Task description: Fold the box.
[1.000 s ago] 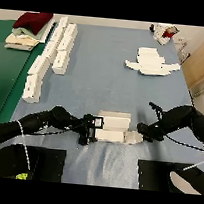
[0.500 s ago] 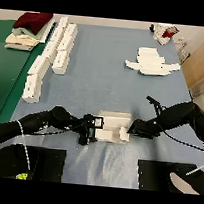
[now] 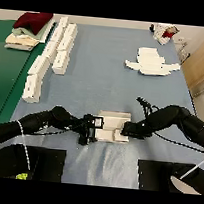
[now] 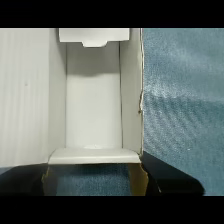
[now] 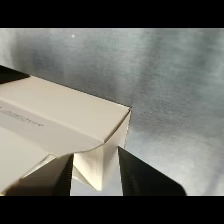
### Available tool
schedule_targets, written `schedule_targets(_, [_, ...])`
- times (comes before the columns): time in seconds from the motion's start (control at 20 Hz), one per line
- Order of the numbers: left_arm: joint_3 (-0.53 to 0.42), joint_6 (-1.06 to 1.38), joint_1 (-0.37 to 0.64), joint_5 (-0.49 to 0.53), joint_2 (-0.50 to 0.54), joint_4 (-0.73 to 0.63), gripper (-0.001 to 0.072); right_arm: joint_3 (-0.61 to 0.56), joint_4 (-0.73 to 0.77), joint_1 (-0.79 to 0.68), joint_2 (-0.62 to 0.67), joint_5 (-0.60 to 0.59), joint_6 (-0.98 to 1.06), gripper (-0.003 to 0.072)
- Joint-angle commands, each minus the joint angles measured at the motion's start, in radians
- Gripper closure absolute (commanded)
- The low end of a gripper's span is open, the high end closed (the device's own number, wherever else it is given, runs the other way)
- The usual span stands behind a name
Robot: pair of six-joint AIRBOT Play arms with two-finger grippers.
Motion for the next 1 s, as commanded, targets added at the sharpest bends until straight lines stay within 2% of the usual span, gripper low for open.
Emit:
schedule_targets(0.0, [0.001,0.0,0.0,0.0,0.0,0.0,0.0254,0.04,-0.202,0.138,-0.017,0.048,0.241,0.0285])
schedule_targets(0.05, [0.001,0.0,0.0,0.0,0.0,0.0,0.0254,0.068,-0.272,0.185,-0.031,0.039,0.306,0.0331])
schedule_targets(0.2, [0.001,0.0,0.0,0.0,0.0,0.0,0.0254,0.151,-0.448,0.293,-0.099,-0.018,0.481,0.0335])
schedule_targets(0.45, [0.001,0.0,0.0,0.0,0.0,0.0,0.0254,0.263,-0.571,0.399,-0.25,-0.138,0.652,0.0342])
schedule_targets(0.55, [0.001,0.0,0.0,0.0,0.0,0.0,0.0254,0.274,-0.582,0.407,-0.264,-0.137,0.691,0.0345])
schedule_targets(0.65, [0.001,0.0,0.0,0.0,0.0,0.0,0.0254,0.275,-0.596,0.411,-0.264,-0.137,0.711,0.0412])
schedule_targets(0.75, [0.001,0.0,0.0,0.0,0.0,0.0,0.0254,0.275,-0.594,0.411,-0.264,-0.137,0.71,0.0535])
schedule_targets(0.8, [0.001,0.0,0.0,0.0,0.0,0.0,0.0254,0.275,-0.594,0.411,-0.264,-0.137,0.71,0.0548])
schedule_targets(0.85, [0.001,0.0,0.0,0.0,0.0,0.0,0.0254,0.275,-0.594,0.411,-0.264,-0.137,0.71,0.0646])
schedule_targets(0.95, [0.001,0.0,0.0,0.0,0.0,0.0,0.0254,0.275,-0.594,0.417,-0.264,-0.138,0.71,0.0682])
